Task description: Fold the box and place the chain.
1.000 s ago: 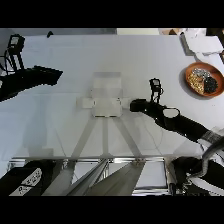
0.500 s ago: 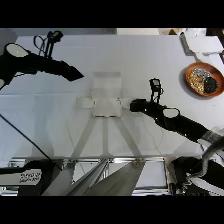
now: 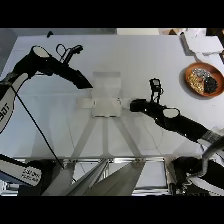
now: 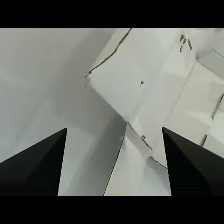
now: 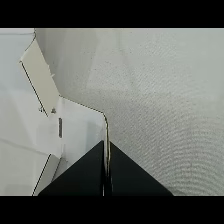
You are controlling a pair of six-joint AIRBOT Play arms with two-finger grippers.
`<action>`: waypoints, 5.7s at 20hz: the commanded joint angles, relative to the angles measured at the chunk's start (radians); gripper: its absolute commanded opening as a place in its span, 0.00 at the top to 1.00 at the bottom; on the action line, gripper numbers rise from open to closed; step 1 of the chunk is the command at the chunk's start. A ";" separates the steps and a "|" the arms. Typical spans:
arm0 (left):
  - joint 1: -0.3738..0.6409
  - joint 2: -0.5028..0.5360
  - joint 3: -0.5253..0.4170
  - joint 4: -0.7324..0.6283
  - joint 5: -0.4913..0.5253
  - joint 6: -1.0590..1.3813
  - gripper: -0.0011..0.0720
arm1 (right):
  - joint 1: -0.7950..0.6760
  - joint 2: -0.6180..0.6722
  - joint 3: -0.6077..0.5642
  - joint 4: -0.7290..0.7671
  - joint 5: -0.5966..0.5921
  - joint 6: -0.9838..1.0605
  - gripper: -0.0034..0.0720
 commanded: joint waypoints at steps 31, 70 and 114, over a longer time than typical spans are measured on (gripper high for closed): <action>-0.121 -0.055 0.005 0.004 0.006 0.336 0.65 | 0.001 0.001 0.000 0.000 0.000 0.000 0.94; -0.083 0.238 0.005 0.181 -0.105 0.145 0.99 | -0.212 0.275 0.014 -0.085 0.007 0.050 0.30; -0.135 0.037 -0.213 0.008 0.172 0.667 0.97 | -0.381 0.400 0.064 -0.303 0.483 -0.067 0.25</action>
